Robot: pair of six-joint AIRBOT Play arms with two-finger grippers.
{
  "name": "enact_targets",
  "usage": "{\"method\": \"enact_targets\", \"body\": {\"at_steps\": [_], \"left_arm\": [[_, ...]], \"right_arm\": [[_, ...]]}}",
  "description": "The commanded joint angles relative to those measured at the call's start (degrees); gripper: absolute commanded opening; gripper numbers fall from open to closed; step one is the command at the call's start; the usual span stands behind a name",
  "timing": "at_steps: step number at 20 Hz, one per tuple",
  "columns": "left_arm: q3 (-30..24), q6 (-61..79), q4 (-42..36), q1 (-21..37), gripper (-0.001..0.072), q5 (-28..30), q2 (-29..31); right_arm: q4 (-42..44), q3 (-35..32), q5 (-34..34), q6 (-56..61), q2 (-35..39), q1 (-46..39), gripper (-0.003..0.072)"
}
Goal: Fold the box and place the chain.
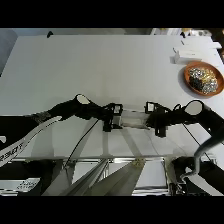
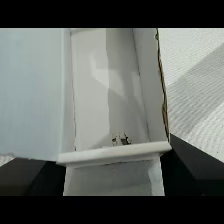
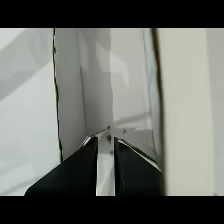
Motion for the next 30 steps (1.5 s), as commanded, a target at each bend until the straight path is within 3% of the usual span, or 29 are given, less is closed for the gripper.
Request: {"method": "enact_targets", "body": {"at_steps": [1,5,6,7,14,17,21,30], "left_arm": [[0.02,0.02,0.02,0.02,0.0185,0.02,0.00],[0.02,0.02,0.02,0.02,0.0185,0.02,0.00],[0.02,0.02,0.00,0.02,0.0185,0.02,0.00],[0.04,0.02,0.02,0.02,0.0185,0.02,0.00],[0.02,0.02,0.00,0.02,0.0185,0.02,0.00],[0.02,0.02,0.00,0.02,0.0185,0.02,0.02],[0.02,0.02,0.02,0.02,0.0185,0.04,0.00],[0.02,0.02,0.00,0.02,0.0185,0.04,0.00]], "right_arm": [[-8.00,-0.02,2.40,9.66,5.77,0.00,0.0100],[-11.78,0.37,5.92,23.28,13.20,-1.44,0.0088],[-12.04,1.01,5.09,27.93,14.21,-2.60,0.0024],[-12.02,1.99,3.54,32.96,14.69,-4.15,0.0021],[-20.09,4.96,-2.10,61.02,9.03,-17.35,0.0021],[-20.31,4.96,1.75,63.49,0.72,-17.70,0.0022],[-8.87,4.11,5.73,62.27,-8.00,-17.35,0.0022],[-2.58,2.10,6.75,58.21,-9.75,-12.79,0.0022]]}}
